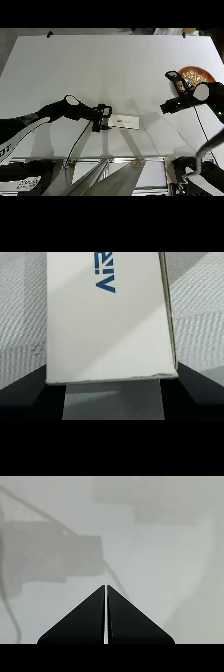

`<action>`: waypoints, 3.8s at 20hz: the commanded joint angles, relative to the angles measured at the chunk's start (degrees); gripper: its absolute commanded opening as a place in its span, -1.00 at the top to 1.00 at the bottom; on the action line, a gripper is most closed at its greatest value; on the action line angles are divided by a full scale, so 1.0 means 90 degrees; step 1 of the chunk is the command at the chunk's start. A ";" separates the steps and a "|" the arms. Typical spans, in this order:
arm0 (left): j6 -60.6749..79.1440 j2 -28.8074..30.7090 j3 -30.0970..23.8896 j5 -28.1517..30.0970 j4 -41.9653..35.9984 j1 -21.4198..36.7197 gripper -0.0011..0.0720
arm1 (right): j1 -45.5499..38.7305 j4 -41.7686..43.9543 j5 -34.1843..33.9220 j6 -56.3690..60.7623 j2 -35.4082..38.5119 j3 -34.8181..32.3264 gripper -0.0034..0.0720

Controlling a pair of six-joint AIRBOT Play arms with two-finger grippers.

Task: Fold the box and place the chain.

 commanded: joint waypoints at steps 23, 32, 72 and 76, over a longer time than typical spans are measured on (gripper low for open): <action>-0.1984 0.0991 0.0005 -0.0238 0.0355 0.0277 0.28 | -0.0041 0.0092 0.0454 0.0359 0.0005 -0.0002 0.87; -0.5586 0.3653 -0.0002 -0.0483 0.3155 0.2764 0.28 | -0.0041 0.0092 0.0454 0.0359 0.0005 -0.0002 0.87; -0.9122 0.5984 -0.1423 -0.2297 0.7349 0.4481 -0.94 | -0.0041 0.0092 0.0454 0.0359 0.0005 -0.0002 0.87; -0.9377 0.7116 -0.1423 -0.2438 0.6822 0.3959 -0.93 | -0.0041 0.0092 0.0454 0.0359 0.0005 -0.0002 0.87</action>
